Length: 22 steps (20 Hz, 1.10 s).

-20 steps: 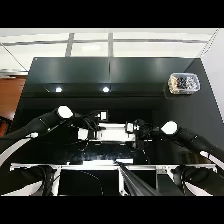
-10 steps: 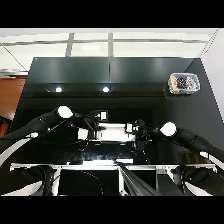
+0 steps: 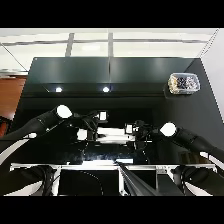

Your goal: Fold the box and place the chain.

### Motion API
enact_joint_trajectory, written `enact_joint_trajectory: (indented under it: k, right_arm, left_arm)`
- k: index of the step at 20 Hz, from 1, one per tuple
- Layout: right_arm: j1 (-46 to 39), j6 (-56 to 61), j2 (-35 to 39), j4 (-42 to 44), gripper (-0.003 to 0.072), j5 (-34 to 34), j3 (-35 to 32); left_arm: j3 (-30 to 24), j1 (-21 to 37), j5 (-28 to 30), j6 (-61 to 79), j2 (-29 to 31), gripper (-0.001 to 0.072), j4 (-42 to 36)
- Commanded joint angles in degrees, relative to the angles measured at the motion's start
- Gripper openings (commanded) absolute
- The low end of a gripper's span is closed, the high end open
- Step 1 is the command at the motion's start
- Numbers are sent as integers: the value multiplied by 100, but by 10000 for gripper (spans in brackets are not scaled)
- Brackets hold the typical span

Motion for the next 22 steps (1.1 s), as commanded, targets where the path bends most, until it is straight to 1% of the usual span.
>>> enact_joint_trajectory:
  k: [1,3,5,7,8,9,10,11,12,14,15,16,17,18,22]
  right_arm:
    - [7,-35,2,-28,474,76,0]
    - [7,-35,0,-28,474,76,0]
    - [7,-76,2,-28,474,120,0]
    - [7,-98,2,-31,474,142,0]
    - [7,-98,2,-31,474,142,0]
    - [7,-98,0,-31,474,140,0]
    - [7,-98,2,-31,474,140,0]
    - [7,-98,2,-31,474,142,0]
    - [7,-98,2,-31,474,146,0]
    - [7,-240,2,-31,474,293,0]
    - [7,-334,2,-31,474,387,0]
    - [7,-332,2,-31,475,391,0]
    - [7,-332,2,-28,474,389,0]
    - [7,-332,2,-31,474,389,0]
    - [7,-330,2,-28,475,380,0]
  left_arm:
    - [59,98,-186,-485,413,649,472]
    - [61,243,-380,-1067,769,648,1093]
    - [61,385,-752,-1521,1099,649,1628]
    - [61,498,-1073,-2000,1390,646,1912]
    - [61,529,-1244,-2277,1515,566,1974]
    - [61,538,-1419,-2516,1598,452,1987]
    - [61,538,-1663,-2765,1657,290,1985]
    - [61,535,-1987,-2852,1672,61,1974]
    - [55,535,-2323,-2850,1670,25,1974]
    - [7,492,-2761,-2973,1672,24,1840]
    - [-35,393,-2776,-3158,1672,23,1709]
    - [-83,264,-2730,-3200,1672,23,1576]
    - [-142,107,-2551,-3202,1672,23,1423]
    - [-225,-55,-2173,-3200,1672,23,1198]
    - [-612,-527,76,-3195,1641,24,-162]
